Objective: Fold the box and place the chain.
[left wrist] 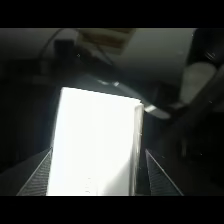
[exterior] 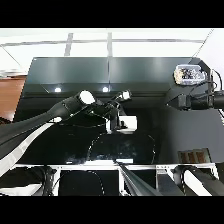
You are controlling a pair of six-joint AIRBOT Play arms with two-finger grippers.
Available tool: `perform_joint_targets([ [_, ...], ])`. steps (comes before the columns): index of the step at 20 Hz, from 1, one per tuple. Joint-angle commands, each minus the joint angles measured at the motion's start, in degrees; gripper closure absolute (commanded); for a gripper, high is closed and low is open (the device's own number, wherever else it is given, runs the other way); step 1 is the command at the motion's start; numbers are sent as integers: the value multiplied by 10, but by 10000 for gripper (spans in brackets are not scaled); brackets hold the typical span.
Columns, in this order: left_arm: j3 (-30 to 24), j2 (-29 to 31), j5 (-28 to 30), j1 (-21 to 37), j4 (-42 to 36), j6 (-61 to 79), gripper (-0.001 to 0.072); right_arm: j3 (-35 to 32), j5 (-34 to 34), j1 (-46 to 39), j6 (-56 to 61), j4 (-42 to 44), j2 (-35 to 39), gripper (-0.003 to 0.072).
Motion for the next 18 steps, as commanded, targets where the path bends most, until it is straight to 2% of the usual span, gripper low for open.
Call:
perform_joint_targets([
  [1, 2, -2, -10, -18, 45, -1, 1, 0, -1, 0, -1, 0, 0, 677],
  [6, 3, -2, 30, -43, 82, -1, 0, 0, -1, 0, -1, 0, 0, 677],
  [10, 7, -2, 29, -55, 120, -1, 0, 0, -3, 0, 0, 0, 0, 677],
  [14, 16, -1, 28, -55, 120, -2, 1, 0, -2, 0, 0, 0, 0, 677],
  [18, 47, -1, -17, -47, 122, -22, 0, 0, -2, 0, 0, 0, 0, 677],
])
